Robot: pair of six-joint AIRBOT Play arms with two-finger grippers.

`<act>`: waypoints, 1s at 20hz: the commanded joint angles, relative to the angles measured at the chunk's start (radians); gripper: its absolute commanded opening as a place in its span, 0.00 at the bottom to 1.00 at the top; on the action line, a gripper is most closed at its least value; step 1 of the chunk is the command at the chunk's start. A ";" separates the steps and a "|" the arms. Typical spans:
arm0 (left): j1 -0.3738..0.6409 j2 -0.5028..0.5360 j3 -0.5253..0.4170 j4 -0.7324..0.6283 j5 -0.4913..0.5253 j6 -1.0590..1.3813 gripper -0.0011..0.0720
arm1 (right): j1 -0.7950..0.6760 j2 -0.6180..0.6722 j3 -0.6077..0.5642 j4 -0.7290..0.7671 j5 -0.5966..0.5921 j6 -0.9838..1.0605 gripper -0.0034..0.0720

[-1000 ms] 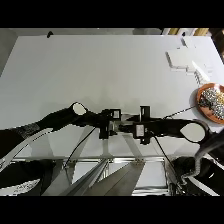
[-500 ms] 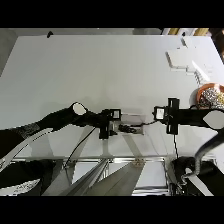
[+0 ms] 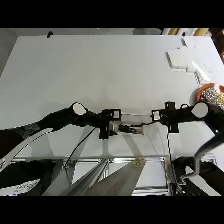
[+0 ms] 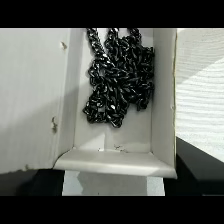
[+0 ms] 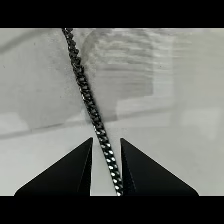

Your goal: Fold the box and place the chain.

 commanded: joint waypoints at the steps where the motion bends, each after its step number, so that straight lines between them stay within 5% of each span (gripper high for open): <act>1: 0.000 0.001 0.001 0.000 0.000 0.000 0.55 | -0.002 -0.068 -0.002 -0.001 -0.032 -0.063 0.31; 6: 0.000 0.001 0.001 0.000 0.000 0.000 0.55 | -0.002 -0.130 -0.002 0.006 -0.051 -0.084 0.29; 8: 0.000 0.001 0.001 0.000 0.000 0.000 0.55 | -0.002 -0.134 -0.002 0.006 -0.058 -0.084 0.13; 12: 0.000 0.001 0.001 0.000 0.000 0.000 0.55 | -0.002 -0.127 -0.002 0.006 -0.035 -0.077 0.09; 20: 0.000 0.001 0.001 0.000 0.000 0.000 0.55 | -0.002 0.139 -0.002 0.016 0.144 -0.003 0.07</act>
